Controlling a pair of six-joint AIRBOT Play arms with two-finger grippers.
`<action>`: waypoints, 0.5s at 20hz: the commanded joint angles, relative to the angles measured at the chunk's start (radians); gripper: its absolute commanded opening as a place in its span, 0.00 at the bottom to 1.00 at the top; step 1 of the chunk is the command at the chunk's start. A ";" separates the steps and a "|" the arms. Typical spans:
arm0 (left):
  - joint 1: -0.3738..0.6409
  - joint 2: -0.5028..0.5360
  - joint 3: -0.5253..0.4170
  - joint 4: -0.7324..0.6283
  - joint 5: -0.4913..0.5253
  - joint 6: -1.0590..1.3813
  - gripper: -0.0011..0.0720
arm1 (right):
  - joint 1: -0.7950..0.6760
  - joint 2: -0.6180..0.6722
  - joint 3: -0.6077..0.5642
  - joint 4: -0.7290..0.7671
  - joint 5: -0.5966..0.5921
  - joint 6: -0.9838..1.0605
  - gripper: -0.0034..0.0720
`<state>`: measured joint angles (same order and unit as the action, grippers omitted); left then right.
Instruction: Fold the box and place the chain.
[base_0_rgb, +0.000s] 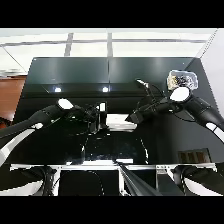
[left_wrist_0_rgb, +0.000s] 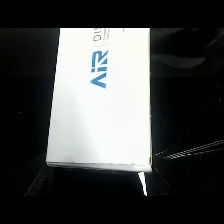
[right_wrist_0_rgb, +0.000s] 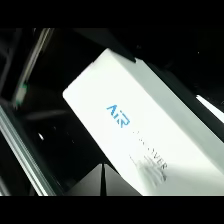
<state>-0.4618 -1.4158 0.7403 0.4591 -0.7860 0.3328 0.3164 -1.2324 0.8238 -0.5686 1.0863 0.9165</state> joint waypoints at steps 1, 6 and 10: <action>0.000 -0.001 0.001 0.000 0.000 0.000 0.68 | -0.034 -0.055 -0.029 0.168 -0.029 0.070 0.07; 0.000 -0.001 0.001 0.000 0.001 0.000 0.68 | -0.034 -0.136 -0.029 0.003 -0.012 0.150 0.07; 0.000 -0.001 0.001 0.000 0.001 0.000 0.68 | -0.034 -0.138 -0.029 -0.024 -0.030 0.150 0.07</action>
